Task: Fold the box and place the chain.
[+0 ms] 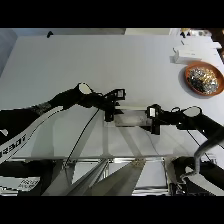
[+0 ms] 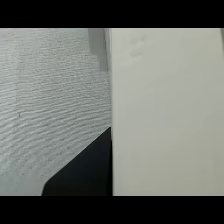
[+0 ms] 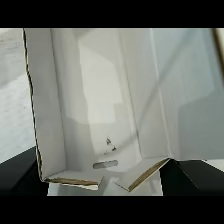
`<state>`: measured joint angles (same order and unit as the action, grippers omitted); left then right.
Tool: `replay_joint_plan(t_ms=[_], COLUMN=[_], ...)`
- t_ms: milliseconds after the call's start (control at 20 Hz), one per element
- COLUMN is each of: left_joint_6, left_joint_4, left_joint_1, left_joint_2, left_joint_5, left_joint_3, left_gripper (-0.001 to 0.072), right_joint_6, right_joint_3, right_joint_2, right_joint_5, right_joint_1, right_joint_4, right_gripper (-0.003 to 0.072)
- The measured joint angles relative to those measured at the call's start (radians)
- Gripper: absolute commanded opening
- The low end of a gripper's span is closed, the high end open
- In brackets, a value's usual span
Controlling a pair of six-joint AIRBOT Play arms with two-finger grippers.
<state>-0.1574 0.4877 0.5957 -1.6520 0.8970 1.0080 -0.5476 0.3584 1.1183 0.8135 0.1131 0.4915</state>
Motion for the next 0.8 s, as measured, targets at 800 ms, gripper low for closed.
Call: replay_joint_plan(t_ms=[800], left_joint_6=[0.000], left_joint_4=[0.000], left_joint_1=[0.000], left_joint_2=[0.000], left_joint_5=[-0.002], left_joint_3=[0.000], left_gripper=[0.0010], right_joint_6=[-0.011], right_joint_3=[0.022], right_joint_2=[0.077], right_joint_5=[0.010], right_joint_1=[0.000], right_joint_4=[0.009], right_gripper=[0.0400])
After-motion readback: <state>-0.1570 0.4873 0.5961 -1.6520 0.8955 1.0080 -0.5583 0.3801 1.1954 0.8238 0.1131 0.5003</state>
